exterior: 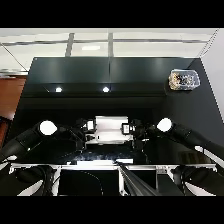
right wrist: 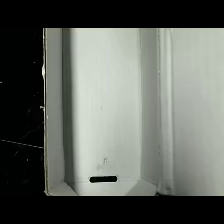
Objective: Fold the box and place the chain.
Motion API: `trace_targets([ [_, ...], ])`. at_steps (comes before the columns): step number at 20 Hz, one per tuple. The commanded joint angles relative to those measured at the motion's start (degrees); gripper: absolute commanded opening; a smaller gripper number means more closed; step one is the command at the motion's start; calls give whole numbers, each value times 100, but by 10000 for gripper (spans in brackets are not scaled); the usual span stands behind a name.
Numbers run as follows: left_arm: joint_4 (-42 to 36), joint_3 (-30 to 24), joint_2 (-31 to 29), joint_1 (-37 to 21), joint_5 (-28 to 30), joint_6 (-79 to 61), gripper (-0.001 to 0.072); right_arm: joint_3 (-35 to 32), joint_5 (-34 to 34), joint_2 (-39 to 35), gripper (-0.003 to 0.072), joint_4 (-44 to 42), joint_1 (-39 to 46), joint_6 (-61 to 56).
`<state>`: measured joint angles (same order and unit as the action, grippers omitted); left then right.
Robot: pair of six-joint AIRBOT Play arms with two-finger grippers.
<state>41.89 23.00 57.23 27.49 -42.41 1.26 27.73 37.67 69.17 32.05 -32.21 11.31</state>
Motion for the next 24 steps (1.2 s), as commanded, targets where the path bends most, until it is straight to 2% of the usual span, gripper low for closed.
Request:
trace_targets([
  [1,-173,-4,9,4,-103,0,153,-2,0,4,481,-2,-7,0],
  [5,-625,-2,225,140,87,-168,153,-2,-2,4,481,-2,-7,0],
  [8,-1137,-2,400,404,503,-203,153,-2,-2,4,481,-2,-7,0],
  [15,-1104,-2,404,498,616,-240,153,-2,-2,4,481,-2,-7,0],
  [16,-1104,-2,404,501,629,-240,198,0,-2,4,481,-2,-7,0],
  [17,-1099,-2,404,496,654,-240,349,-2,0,4,481,-2,-7,0],
  [19,-962,-2,404,498,590,-238,351,0,-2,4,481,-2,-7,0],
  [21,-474,0,402,575,350,-236,326,-2,-2,4,481,-2,-7,0],
  [23,-483,11,402,616,343,-236,412,-2,-2,4,481,-2,-7,0],
  [24,-481,42,402,616,354,-234,371,-2,-2,4,481,-2,-7,0],
])
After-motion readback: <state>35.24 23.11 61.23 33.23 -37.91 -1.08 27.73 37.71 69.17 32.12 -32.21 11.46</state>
